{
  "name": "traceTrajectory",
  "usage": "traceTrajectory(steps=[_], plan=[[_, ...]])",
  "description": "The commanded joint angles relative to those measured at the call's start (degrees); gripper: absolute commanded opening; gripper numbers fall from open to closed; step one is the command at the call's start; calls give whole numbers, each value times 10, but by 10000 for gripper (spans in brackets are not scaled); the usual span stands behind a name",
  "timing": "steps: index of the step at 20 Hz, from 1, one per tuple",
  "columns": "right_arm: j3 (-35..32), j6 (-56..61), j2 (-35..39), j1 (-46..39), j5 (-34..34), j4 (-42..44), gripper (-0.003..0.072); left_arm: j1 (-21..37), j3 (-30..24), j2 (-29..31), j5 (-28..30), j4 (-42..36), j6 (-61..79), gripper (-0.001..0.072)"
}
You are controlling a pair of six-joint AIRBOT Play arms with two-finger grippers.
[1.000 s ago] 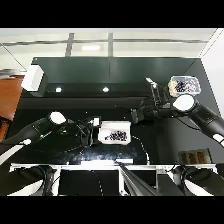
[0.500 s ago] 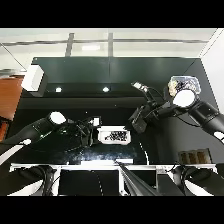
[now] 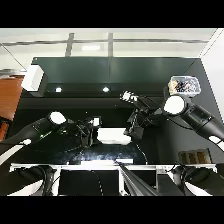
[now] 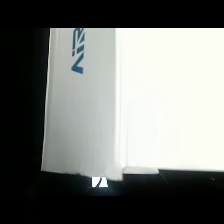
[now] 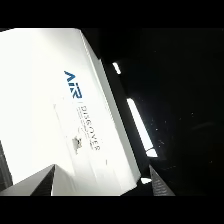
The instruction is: Fold the box and place the chain.
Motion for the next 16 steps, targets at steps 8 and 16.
traceTrajectory(steps=[8, 16], plan=[[1, -4, 0, 8, 92, -33, 698, 0, 0, 0, 0, 0, 0, 488], [0, -4, 0, 39, 17, -63, 698, 0, 0, 0, 0, 0, 0, 488]])
